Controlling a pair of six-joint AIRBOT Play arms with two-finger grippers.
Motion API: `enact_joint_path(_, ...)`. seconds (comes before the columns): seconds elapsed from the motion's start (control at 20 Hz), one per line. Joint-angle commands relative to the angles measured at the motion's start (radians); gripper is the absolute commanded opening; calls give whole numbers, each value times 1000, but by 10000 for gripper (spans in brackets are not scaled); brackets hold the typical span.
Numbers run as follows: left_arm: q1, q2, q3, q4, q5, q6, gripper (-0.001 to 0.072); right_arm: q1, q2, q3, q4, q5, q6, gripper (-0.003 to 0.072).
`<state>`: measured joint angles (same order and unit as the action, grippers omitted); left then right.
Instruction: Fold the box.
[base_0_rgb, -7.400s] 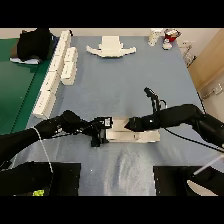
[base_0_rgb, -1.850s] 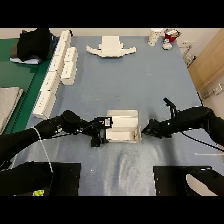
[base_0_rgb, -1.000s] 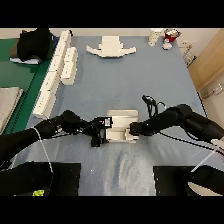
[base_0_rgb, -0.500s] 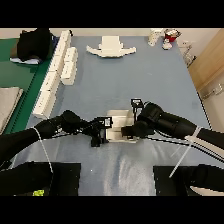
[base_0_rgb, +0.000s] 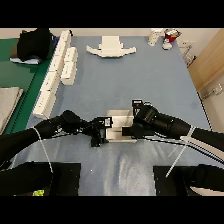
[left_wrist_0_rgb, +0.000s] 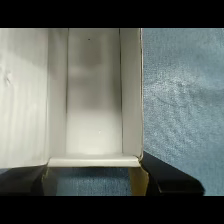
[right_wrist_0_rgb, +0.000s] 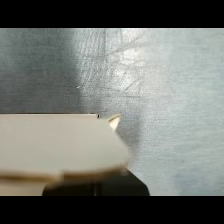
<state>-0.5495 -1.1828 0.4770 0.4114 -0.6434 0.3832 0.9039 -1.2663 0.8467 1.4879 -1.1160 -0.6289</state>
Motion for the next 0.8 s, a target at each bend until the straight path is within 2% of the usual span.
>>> enact_joint_path(0.0,1,0,1,0,1,1,519,2,-2,1,12,7,11,2)
enact_joint_path(0.1,0,0,1,0,1,1,520,2,-1,6,14,2,9,10)
enact_joint_path(0.15,1,0,1,0,1,1,520,2,2,11,15,-8,8,169)
enact_joint_path(0.2,1,0,1,0,1,1,520,2,6,22,15,-25,8,387)
enact_joint_path(0.25,1,0,1,0,1,1,520,2,12,36,14,-44,7,465)
enact_joint_path(0.3,0,0,1,0,1,1,520,2,21,52,6,-60,-3,467)
enact_joint_path(0.55,1,0,1,0,1,1,520,-1,120,157,-48,-217,-64,466)
enact_joint_path(0.6,1,0,1,0,1,1,519,-1,150,170,-84,-245,-73,421)
enact_joint_path(0.65,0,0,1,0,1,1,520,-2,174,170,-138,-270,-81,319)
enact_joint_path(0.7,1,0,1,0,1,1,520,-21,190,169,-186,-317,-90,141)
enact_joint_path(0.75,0,0,1,0,1,1,520,-56,192,164,-209,-354,-111,28)
